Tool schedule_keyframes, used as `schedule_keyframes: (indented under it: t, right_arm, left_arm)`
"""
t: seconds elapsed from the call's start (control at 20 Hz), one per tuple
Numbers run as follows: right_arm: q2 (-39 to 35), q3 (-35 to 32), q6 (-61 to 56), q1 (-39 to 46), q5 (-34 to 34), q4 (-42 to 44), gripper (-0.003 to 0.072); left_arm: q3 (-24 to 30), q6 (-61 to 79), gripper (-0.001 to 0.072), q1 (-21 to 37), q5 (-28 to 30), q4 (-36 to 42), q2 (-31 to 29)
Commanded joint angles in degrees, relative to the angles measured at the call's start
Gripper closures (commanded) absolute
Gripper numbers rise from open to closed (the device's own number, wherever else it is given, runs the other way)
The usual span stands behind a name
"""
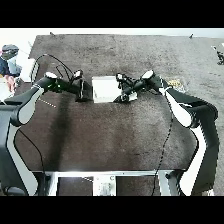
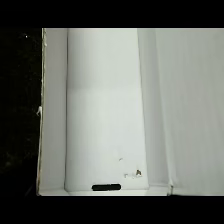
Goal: Fold the box and place the chain.
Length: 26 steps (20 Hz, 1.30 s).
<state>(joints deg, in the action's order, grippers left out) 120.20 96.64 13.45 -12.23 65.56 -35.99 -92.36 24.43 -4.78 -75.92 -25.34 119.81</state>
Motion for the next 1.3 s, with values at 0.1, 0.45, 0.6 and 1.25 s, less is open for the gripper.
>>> schedule_keyframes:
  t: [0.1,0.45,0.6,1.25]
  right_arm:
    - [0.0,0.0,-0.2,-0.1,0.0,0.2,0.0245]
    - [0.0,0.0,-0.2,-0.1,0.0,0.2,0.0245]
    - [0.0,0.0,-0.2,-0.1,0.0,0.2,0.0245]
    - [0.0,0.0,-0.2,-0.1,0.0,0.2,0.0245]
  left_arm:
    - [0.0,-0.1,-0.0011,1.0,-4.9,-1.6,-0.1]
    - [0.0,0.0,-0.0011,-0.2,-1.6,0.9,0.0]
    - [0.0,-0.1,-0.0011,-1.2,0.5,1.3,0.2]
    - [-0.6,-1.9,0.0004,-1.4,7.2,2.4,0.2]
